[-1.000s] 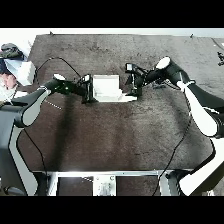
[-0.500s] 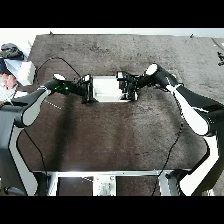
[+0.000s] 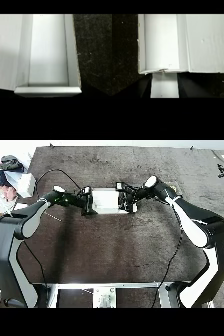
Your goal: Fold the box and place the chain.
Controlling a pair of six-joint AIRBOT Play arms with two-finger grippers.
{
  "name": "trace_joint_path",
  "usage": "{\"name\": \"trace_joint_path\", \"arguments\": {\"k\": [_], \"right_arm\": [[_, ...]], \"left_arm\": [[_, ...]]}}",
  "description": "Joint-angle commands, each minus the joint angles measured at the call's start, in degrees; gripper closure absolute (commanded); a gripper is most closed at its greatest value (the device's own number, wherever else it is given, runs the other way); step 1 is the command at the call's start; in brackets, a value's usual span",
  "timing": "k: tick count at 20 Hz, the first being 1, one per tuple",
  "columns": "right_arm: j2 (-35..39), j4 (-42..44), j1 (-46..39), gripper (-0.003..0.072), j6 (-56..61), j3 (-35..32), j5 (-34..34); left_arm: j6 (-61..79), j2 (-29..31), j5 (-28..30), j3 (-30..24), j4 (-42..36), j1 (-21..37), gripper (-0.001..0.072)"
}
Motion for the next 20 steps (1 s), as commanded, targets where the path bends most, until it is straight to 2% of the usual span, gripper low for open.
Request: {"name": "trace_joint_path", "arguments": {"k": [1, 2, 3, 11, 20], "right_arm": [[-0.42, 2.12, 0.39, 0.0342, 0.0, -0.02, 0.02], [-0.79, 2.97, 0.44, 0.0396, -0.15, 0.0, -0.07], [-1.01, 3.74, 0.44, 0.0412, -0.26, 0.0, -0.17], [-2.71, 4.09, 0.68, 0.0411, -0.72, 0.0, -0.39], [-2.71, 6.54, 0.74, 0.0411, -6.29, 0.0, 0.39]], "left_arm": [[0.02, 0.04, 0.0, 0.04, -0.07, -0.04, 0.0386], [0.02, 0.04, 0.0, 0.04, -0.07, -0.02, 0.0386], [0.02, 0.04, 0.0, 0.04, -0.07, -0.04, 0.0386], [0.02, 0.04, 0.0, 0.04, -0.04, -0.04, 0.0386], [0.02, 0.04, 0.0, 0.04, -0.07, -0.04, 0.0386]]}}
